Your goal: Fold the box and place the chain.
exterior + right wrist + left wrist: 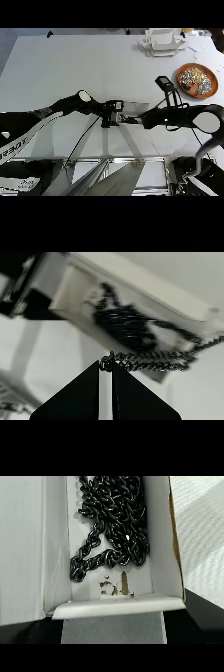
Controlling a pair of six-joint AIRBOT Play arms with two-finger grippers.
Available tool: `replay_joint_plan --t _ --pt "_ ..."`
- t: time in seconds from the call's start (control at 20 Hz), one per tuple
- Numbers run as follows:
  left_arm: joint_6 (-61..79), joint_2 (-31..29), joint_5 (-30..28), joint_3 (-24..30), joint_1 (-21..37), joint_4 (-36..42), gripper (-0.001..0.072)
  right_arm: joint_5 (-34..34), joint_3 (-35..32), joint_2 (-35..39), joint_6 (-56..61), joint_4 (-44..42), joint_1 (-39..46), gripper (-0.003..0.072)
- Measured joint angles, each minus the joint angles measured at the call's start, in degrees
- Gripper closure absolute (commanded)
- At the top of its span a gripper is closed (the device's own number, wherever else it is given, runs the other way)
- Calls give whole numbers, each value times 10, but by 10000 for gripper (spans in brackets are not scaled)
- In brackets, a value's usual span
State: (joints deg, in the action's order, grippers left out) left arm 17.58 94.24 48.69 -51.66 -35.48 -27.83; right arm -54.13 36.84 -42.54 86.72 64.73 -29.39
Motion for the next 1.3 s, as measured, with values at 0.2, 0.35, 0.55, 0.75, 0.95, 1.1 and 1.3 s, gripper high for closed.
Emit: replay_joint_plan --t 0.2,0.35,0.55,0.75,0.95,1.1,1.3 --pt "0 0 0 0 0 0 577 52 0 3 -2 -23 -68 672" --pt "0 0 0 0 0 0 577 90 0 4 -2 -31 -94 672" --pt "0 0 0 0 0 0 577 125 0 2 -2 -31 -107 672" --pt "0 0 0 0 0 0 577 141 0 -26 -2 3 -111 672" --pt "0 0 0 0 0 0 577 147 0 -77 0 31 -112 544" --pt "0 0 0 0 0 0 577 151 1 -97 2 39 -110 445" --pt "0 0 0 0 0 0 577 121 34 -100 -11 43 -70 445"
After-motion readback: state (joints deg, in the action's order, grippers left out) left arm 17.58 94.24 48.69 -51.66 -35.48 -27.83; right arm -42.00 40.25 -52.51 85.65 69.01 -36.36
